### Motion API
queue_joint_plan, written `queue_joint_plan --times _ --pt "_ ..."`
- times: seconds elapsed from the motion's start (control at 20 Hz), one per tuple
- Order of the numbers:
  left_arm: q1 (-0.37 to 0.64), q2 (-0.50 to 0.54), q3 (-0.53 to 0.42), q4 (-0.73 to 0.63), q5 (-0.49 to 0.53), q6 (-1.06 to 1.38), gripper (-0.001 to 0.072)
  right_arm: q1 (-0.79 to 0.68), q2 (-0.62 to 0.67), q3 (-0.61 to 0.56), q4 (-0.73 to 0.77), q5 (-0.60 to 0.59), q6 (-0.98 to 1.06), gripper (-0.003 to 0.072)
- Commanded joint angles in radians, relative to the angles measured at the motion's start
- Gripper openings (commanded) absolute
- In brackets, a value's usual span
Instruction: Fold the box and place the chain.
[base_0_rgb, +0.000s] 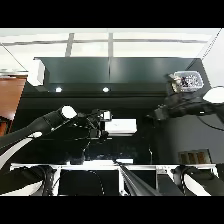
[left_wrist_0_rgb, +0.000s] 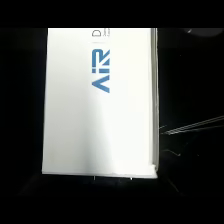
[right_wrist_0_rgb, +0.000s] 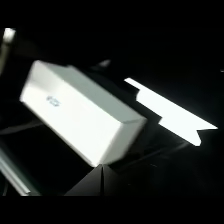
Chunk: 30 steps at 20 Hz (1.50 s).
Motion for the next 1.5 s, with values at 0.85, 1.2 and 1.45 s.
queue_joint_plan --times 0.85,1.2,1.45 --pt "-0.16 -0.087 0.295 0.103 -0.062 -0.477 0.0715 -0.222 0.125 -0.003 -0.139 -0.02 0.056 0.0012" --pt "-0.16 -0.135 0.321 0.103 -0.166 -0.522 0.0715 -0.222 0.125 -0.003 -0.14 -0.021 0.055 0.0013" --pt "-0.175 -0.139 0.321 0.136 -0.163 -0.516 0.0716 -0.222 0.125 -0.003 -0.14 -0.024 0.056 0.0013"
